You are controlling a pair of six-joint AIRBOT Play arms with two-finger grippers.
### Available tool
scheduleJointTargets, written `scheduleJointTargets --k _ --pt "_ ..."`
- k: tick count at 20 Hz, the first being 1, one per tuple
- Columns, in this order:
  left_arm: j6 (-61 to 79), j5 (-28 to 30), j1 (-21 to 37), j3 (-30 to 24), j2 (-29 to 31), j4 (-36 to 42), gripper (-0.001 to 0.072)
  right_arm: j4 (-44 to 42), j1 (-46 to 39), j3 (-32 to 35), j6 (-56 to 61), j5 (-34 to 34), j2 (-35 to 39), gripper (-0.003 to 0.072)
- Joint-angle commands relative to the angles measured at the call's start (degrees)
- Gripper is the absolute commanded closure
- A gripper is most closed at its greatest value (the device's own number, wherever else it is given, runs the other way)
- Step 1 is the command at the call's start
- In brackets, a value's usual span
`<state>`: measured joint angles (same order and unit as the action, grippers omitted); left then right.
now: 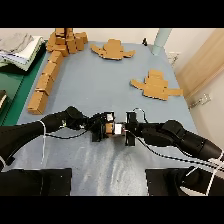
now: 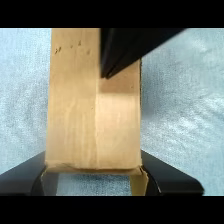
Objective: Fold the box.
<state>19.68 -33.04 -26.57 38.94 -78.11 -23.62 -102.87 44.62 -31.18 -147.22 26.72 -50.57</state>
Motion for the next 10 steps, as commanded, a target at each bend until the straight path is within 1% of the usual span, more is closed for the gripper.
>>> scheduleJointTargets --k 1,3,10 --pt "-0.02 0.02 0.00 0.04 -0.02 0.00 0.0295 -0.59 -0.68 -0.04 1.90 4.09 0.00 0.0680" --pt "-0.04 0.02 0.00 0.04 -0.02 0.02 0.0295 -1.11 -0.68 -0.04 1.90 5.49 -0.72 0.0680" --pt "-0.02 0.02 0.00 0.04 -0.02 0.00 0.0295 -1.07 -0.70 -0.04 1.88 5.16 -2.25 0.0680"
